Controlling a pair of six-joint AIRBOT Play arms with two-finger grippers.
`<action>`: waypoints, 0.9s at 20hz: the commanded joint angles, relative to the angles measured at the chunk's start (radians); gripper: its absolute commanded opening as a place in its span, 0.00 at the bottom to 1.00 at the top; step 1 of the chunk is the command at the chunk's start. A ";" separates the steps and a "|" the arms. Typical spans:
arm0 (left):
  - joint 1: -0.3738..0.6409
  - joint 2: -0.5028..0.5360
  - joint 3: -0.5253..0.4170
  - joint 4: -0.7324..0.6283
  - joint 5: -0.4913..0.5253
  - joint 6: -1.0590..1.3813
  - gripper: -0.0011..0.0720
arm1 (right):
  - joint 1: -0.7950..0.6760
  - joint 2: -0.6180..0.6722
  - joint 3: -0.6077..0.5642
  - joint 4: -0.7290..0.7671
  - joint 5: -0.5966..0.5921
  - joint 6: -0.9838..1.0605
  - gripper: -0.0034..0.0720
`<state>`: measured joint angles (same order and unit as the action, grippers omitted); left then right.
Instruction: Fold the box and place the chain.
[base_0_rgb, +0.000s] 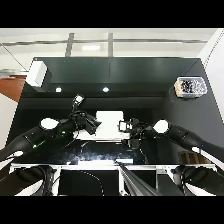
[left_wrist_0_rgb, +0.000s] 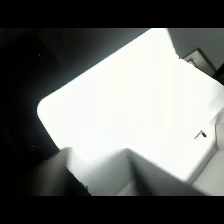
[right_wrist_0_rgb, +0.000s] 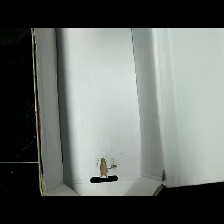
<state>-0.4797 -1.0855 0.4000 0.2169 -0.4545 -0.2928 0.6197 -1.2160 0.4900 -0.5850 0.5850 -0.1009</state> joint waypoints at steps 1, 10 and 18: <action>0.010 0.050 0.039 0.121 -0.002 -0.008 1.00 | 0.000 0.000 0.000 0.000 0.000 0.000 0.69; 0.254 0.342 0.046 0.727 -0.584 -0.181 0.99 | 0.000 0.000 0.000 0.000 0.001 0.000 0.69; 0.026 0.168 0.012 0.767 -0.327 0.217 0.99 | 0.000 -0.001 0.000 0.000 0.001 0.000 0.69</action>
